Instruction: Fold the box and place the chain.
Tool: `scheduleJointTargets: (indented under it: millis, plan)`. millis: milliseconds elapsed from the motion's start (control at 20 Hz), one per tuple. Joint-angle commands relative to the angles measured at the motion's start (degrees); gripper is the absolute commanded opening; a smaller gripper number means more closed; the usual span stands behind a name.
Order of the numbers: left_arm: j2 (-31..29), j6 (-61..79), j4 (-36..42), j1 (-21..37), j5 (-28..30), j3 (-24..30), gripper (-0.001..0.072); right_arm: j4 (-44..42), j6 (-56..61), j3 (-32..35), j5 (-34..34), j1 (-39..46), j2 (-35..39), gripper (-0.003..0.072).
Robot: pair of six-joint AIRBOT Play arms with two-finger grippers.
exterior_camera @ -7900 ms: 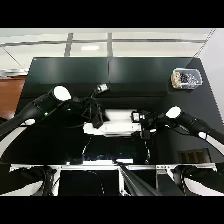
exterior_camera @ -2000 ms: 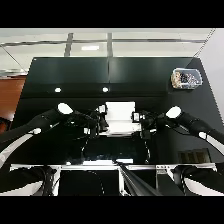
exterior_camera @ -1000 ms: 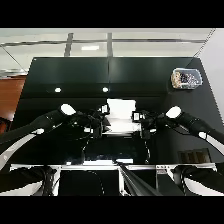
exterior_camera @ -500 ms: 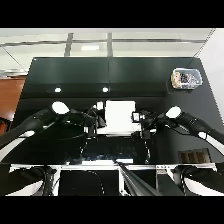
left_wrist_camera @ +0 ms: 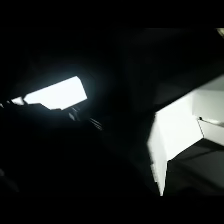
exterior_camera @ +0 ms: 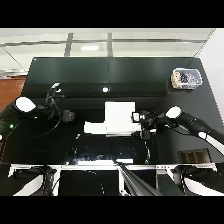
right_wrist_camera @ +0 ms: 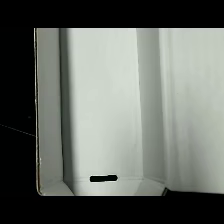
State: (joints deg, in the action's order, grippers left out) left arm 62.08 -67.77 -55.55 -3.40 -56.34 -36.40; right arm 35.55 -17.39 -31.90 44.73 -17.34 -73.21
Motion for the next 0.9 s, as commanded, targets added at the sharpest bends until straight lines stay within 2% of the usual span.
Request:
scheduleJointTargets:
  millis: [0, 50, 150, 250, 350, 450, 650, 850]
  plan:
    - [5.7, -8.8, 12.4, 9.6, -7.6, 3.1, 0.0029, 0.0, 0.0, -0.1, 0.0, 0.0, 0.0, 0.0324]
    - [8.0, -6.6, 15.2, 10.3, -8.1, 3.5, 0.0028, 0.0, 0.0, -0.1, 0.0, 0.0, 0.0, 0.0323]
    - [12.1, -5.9, 15.8, 8.7, -8.7, 3.5, 0.0027, 0.0, 0.0, -0.1, 0.0, 0.0, 0.0, 0.0323]
    - [14.3, -5.9, 16.0, 3.2, -7.9, 3.3, 0.0027, 0.0, 0.0, -0.1, 0.0, 0.0, 0.0, 0.0324]
    - [15.0, -5.9, 16.3, -2.8, -4.7, 3.2, 0.0028, 0.0, 0.0, -0.1, 0.0, 0.0, 0.0, 0.0323]
    - [15.2, -4.4, 18.8, -5.9, -2.5, 3.2, 0.0029, 0.0, 0.0, -0.1, 0.0, 0.0, 0.0, 0.0323]
    - [17.8, 10.3, 33.9, -6.4, -6.0, 3.2, 0.0029, 0.0, 0.0, -0.1, 0.0, 0.0, 0.0, 0.0323]
    - [19.5, 15.1, 36.6, -6.4, -8.8, 3.2, 0.0029, 0.0, 0.0, -0.1, 0.0, 0.0, 0.0, 0.0323]
